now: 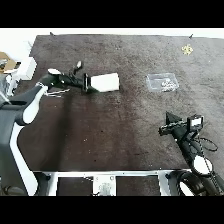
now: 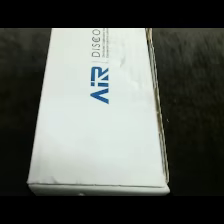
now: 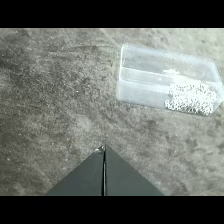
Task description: Fold the box and place the chain.
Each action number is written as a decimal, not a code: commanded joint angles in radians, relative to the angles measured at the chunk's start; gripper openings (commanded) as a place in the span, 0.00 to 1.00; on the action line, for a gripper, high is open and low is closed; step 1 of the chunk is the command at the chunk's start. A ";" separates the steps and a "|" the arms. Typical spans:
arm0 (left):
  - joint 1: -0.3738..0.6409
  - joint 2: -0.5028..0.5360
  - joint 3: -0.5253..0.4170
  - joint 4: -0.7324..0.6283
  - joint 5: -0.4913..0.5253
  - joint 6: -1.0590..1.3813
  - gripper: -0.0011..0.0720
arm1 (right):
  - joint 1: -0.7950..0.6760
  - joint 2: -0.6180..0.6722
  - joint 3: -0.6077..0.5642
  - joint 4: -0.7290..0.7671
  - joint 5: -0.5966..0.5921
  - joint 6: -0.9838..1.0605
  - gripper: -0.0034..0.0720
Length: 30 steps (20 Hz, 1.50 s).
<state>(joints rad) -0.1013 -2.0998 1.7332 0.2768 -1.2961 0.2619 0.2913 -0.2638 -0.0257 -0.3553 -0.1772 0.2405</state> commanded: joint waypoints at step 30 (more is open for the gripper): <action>0.756 0.719 -0.716 0.744 0.605 -1.005 0.03 | 0.001 0.003 -0.003 0.001 -0.026 0.101 0.04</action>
<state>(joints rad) 0.6502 -1.3640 1.1046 1.0096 -0.7567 -0.7811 0.2913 -0.2615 -0.0288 -0.3550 -0.2008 0.3408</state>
